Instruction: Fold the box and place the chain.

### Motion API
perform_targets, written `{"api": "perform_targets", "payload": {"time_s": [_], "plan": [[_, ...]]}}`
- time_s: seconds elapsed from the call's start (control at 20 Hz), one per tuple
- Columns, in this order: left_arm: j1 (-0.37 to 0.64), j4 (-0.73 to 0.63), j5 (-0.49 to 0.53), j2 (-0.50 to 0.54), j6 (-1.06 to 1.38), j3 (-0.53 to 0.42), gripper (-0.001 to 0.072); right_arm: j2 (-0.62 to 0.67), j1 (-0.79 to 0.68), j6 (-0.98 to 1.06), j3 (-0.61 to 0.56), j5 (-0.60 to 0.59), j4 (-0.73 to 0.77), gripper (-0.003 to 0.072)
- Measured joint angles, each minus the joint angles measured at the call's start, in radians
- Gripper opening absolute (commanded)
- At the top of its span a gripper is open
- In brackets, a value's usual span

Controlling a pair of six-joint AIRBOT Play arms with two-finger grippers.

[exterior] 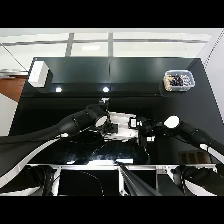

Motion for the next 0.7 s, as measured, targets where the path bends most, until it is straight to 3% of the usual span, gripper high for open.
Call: {"api": "perform_targets", "payload": {"time_s": [0.3,0.35,0.5,0.7], "plan": [[0.001,0.004,0.0,0.0,-0.008,0.0,0.0318,0.0,0.0,0.0,0.0,0.0,0.0,0.0536],[0.002,0.005,0.001,0.0,-0.01,0.0,0.0213,0.0,0.0,0.0,0.0,0.0,0.0,0.0535],[0.003,0.013,-0.006,0.0,-0.016,0.0,0.003,0.0,0.0,0.002,0.0,0.0,0.0,0.0535],[0.003,0.01,-0.002,0.0,-0.016,0.0,0.0029,0.0,0.0,0.002,0.0,-0.002,0.001,0.0545]]}}
